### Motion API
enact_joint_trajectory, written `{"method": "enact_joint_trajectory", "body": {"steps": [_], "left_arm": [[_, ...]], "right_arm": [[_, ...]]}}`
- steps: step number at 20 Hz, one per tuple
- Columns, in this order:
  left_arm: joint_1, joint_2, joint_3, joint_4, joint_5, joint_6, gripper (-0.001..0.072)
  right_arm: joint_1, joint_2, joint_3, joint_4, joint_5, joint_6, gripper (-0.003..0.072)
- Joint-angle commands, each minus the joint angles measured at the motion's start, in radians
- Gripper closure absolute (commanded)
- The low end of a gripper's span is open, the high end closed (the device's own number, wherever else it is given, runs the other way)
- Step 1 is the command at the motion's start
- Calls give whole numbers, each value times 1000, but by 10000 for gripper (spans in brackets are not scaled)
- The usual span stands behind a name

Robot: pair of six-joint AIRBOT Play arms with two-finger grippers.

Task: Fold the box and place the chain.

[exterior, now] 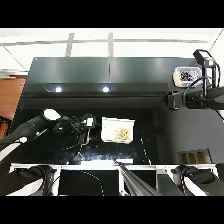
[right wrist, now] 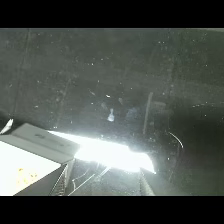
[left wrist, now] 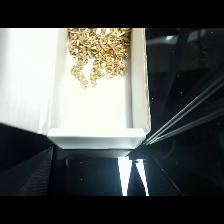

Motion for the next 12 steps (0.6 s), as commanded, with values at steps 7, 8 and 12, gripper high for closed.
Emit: {"method": "enact_joint_trajectory", "body": {"steps": [7,8,12], "left_arm": [[-18,-26,21,-30,2,-54,9],[-18,-26,21,-30,2,-54,9],[-56,-33,29,8,8,-73,9]], "right_arm": [[0,1,0,1,-11,2,176],[0,1,0,1,-11,2,176],[0,1,-1,0,-13,2,176]]}}
